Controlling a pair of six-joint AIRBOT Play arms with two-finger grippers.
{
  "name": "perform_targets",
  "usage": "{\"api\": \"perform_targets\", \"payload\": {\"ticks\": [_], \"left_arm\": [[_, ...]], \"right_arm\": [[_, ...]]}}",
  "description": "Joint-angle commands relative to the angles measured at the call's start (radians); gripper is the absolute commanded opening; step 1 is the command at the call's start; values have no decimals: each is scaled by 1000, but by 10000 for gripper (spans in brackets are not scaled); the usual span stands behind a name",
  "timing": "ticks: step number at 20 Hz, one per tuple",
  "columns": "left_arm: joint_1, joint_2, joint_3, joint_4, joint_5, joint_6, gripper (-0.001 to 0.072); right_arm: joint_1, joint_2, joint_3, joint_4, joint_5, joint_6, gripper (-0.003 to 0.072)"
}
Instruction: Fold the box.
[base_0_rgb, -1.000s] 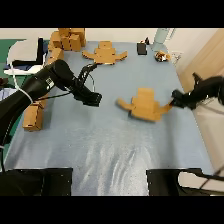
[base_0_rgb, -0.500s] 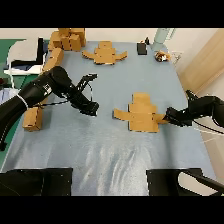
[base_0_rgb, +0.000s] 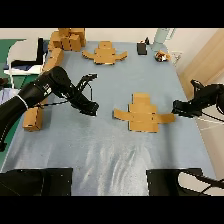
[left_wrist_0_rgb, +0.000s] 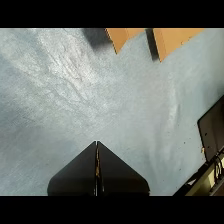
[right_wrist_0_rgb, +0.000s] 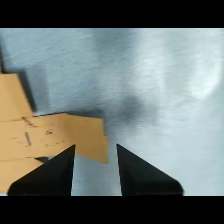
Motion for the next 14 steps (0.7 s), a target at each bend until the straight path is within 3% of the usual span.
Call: {"api": "perform_targets", "payload": {"ticks": [1, 9, 10, 11, 14], "left_arm": [[0, 0, 0, 2, 7, 0, 13], [0, 0, 0, -3, 4, 2, 23], [0, 0, 0, -4, 4, 0, 261], [0, 0, 0, -5, 5, -6, 438], [0, 0, 0, -4, 6, -9, 406]], "right_arm": [[0, -36, 24, -81, -16, 16, 395], [0, -179, 24, 166, -67, -265, 374], [1, -179, 24, 200, -76, -301, 360], [1, -179, 24, 245, -84, -336, 352], [5, -180, 24, 300, -85, -375, 334]]}}
